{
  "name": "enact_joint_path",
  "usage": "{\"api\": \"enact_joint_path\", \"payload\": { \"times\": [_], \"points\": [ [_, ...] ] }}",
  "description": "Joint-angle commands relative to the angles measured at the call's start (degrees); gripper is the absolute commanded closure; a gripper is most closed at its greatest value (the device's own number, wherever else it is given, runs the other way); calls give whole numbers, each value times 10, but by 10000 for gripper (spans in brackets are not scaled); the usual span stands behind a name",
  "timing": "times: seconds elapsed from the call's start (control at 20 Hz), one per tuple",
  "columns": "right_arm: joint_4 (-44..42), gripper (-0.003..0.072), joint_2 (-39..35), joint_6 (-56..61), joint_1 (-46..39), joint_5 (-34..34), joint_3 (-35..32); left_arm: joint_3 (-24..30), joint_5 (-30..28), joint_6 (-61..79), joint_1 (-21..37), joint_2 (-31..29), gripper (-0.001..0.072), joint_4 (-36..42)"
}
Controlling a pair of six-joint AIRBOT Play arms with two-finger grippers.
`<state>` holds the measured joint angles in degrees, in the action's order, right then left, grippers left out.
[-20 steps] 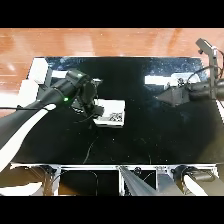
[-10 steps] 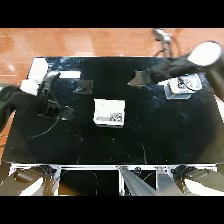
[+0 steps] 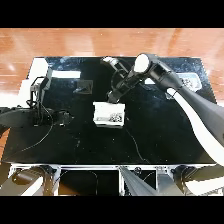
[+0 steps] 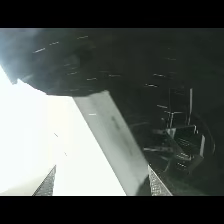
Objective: Fold the box and place the chain.
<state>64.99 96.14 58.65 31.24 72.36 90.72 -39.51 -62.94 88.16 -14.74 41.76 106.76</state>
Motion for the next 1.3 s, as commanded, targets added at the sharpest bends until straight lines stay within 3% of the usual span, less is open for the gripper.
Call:
{"api": "enact_joint_path", "payload": {
  "times": [0.0, 0.1, 0.55, 1.0, 1.05, 1.1, 1.25],
  "points": [
    [14, 18, 10, -53, 28, 62, 4, 4, 4, 2, 1, 7, 148, 2],
    [26, 18, 10, -53, 35, 95, 4, 4, 5, 2, 1, 12, 148, 3],
    [42, 18, 8, -78, 61, 125, 4, 4, 4, -3, 1, 14, 150, 7],
    [132, 19, 5, -81, 96, 57, 4, 4, 6, -14, 1, 14, 150, 7],
    [132, 195, 5, -81, 96, 56, 4, 4, 6, -14, 1, 14, 149, 7],
    [130, 318, 5, -81, 96, 61, 4, 4, 6, -14, 1, 14, 150, 7],
    [131, 317, 5, -81, 96, 71, 4, 4, 7, -14, 1, 14, 150, 7]
  ]
}}
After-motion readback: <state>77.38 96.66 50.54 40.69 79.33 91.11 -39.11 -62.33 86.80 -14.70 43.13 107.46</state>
